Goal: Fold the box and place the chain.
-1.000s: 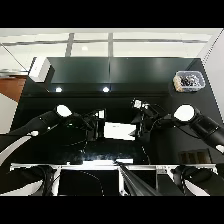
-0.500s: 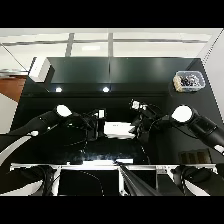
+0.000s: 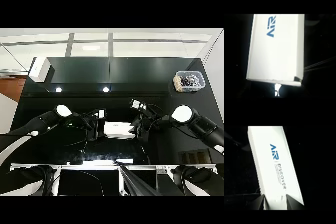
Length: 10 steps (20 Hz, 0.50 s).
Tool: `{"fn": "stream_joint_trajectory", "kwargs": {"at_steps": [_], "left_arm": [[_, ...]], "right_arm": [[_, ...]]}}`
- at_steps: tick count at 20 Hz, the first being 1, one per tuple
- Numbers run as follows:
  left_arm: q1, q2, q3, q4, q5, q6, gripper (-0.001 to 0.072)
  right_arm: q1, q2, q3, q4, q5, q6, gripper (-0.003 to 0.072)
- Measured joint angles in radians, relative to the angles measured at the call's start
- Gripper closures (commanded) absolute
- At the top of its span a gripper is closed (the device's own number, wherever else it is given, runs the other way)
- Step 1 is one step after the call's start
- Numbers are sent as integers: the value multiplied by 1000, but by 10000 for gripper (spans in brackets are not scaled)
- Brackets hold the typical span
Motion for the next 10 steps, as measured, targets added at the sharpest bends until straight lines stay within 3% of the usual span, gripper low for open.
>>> {"fn": "stream_joint_trajectory", "kwargs": {"at_steps": [10], "left_arm": [[0, 0, 0, 0, 0, 1, 229]], "right_arm": [[0, 3, 7, 6, 1, 24, 387]]}}
